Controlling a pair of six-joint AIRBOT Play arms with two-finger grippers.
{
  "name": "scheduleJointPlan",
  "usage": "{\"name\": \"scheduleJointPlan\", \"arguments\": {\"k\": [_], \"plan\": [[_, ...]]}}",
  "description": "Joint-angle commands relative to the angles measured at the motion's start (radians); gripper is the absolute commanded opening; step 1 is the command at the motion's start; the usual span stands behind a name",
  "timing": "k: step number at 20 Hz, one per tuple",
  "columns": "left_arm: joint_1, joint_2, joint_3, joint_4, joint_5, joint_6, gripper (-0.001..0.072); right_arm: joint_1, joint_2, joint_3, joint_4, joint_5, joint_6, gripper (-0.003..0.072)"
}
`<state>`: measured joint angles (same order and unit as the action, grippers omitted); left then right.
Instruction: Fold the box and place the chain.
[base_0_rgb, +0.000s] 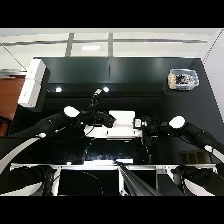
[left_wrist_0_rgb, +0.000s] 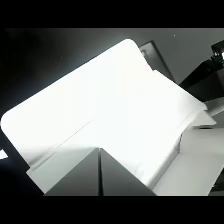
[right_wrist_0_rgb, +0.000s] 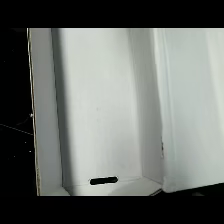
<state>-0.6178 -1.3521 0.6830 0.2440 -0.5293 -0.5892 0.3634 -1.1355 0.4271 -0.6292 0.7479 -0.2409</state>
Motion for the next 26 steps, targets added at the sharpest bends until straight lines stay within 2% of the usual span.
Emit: {"name": "scheduleJointPlan", "arguments": {"k": [1,3,7,10,12,14,15,16,17,18,21,23,26], "plan": [[0.035,0.059,0.031,0.135,-0.034,-0.013,0.0025,0.000,0.000,0.000,0.001,-0.001,0.000,0.0533],[0.092,0.151,0.031,0.285,-0.069,-0.087,0.0025,0.000,0.000,0.000,0.001,-0.001,0.000,0.0533],[0.247,0.337,0.030,0.557,-0.255,-0.196,0.0026,0.000,0.000,0.000,0.001,-0.002,0.000,0.0533],[0.350,0.408,-0.003,0.532,-0.377,-0.183,0.0030,0.000,0.000,0.000,0.001,-0.002,0.000,0.0533],[0.373,0.404,-0.065,0.470,-0.449,-0.106,0.0030,0.000,0.000,0.000,0.001,-0.001,0.000,0.0534],[0.367,0.383,-0.142,0.426,-0.433,-0.054,0.0039,0.000,0.000,0.000,0.001,-0.002,0.000,0.0534],[0.355,0.374,-0.165,0.417,-0.408,-0.005,0.0188,0.000,0.000,0.000,0.001,-0.002,0.000,0.0533],[0.336,0.369,-0.182,0.410,-0.377,0.064,0.0398,0.000,0.000,0.000,0.001,-0.002,0.000,0.0533],[0.308,0.367,-0.193,0.410,-0.334,0.149,0.0644,0.000,0.000,0.000,0.001,-0.001,0.001,0.0533],[0.278,0.367,-0.196,0.420,-0.309,0.235,0.0714,0.000,0.000,0.000,0.001,-0.002,0.001,0.0533],[0.187,0.366,-0.196,0.490,-0.198,0.455,0.0712,0.000,0.000,0.000,0.001,-0.002,0.000,0.0533],[0.150,0.359,-0.196,0.558,-0.144,0.459,0.0697,0.000,0.000,0.000,0.001,-0.002,0.001,0.0533],[0.113,0.338,-0.195,0.560,-0.164,0.473,0.0677,0.000,0.000,0.000,0.001,-0.002,0.000,0.0534]]}}
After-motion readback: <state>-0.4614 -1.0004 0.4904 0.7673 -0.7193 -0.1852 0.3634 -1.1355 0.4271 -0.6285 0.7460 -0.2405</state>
